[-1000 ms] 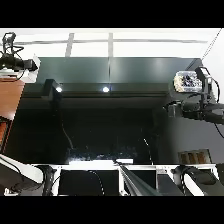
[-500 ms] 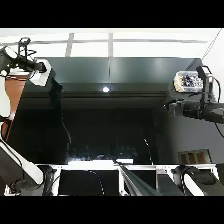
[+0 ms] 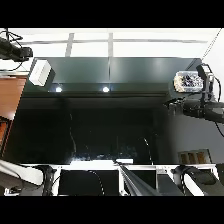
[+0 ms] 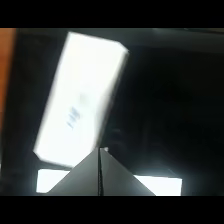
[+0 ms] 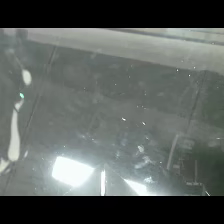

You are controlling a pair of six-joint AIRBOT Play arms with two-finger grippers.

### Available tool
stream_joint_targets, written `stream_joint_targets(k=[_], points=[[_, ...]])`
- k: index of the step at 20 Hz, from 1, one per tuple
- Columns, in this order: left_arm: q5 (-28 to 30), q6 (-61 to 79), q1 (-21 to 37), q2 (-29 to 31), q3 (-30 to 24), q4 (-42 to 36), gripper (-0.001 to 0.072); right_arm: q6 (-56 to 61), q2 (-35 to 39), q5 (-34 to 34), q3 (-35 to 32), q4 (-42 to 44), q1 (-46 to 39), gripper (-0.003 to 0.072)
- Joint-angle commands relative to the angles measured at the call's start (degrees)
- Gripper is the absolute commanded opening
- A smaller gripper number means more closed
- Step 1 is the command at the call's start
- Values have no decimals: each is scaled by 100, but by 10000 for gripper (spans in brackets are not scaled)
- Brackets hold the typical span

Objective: Fold the box and place the chain.

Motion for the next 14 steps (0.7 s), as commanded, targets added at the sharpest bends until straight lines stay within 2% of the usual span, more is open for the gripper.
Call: stream_joint_targets(k=[1, 3, 5, 7, 8, 10, 14], points=[[1193, -160, -328, 1963, -2474, -363, 27, -131, 0, 155, 0, -90, 0, 17], [2352, 280, -654, 3307, -4424, -597, 29, -378, 7, -168, -46, -74, 39, 15], [3276, 793, -1045, 4465, -6151, -599, 30, -946, 7, -1158, -245, -142, 315, 14], [3825, 1086, -1357, 5344, -7396, -597, 30, -841, 4, -2465, -664, -459, 446, 15], [3888, 1082, -1449, 5663, -7777, -599, 30, -643, 4, -2997, -929, -535, 411, 15], [3718, 1073, -1526, 6028, -8076, -603, 30, -590, 2, -3486, -1327, -568, 321, 16], [3567, 1034, -1539, 6164, -8089, -599, 30, -590, 4, -3289, -1458, -761, 236, 17]])
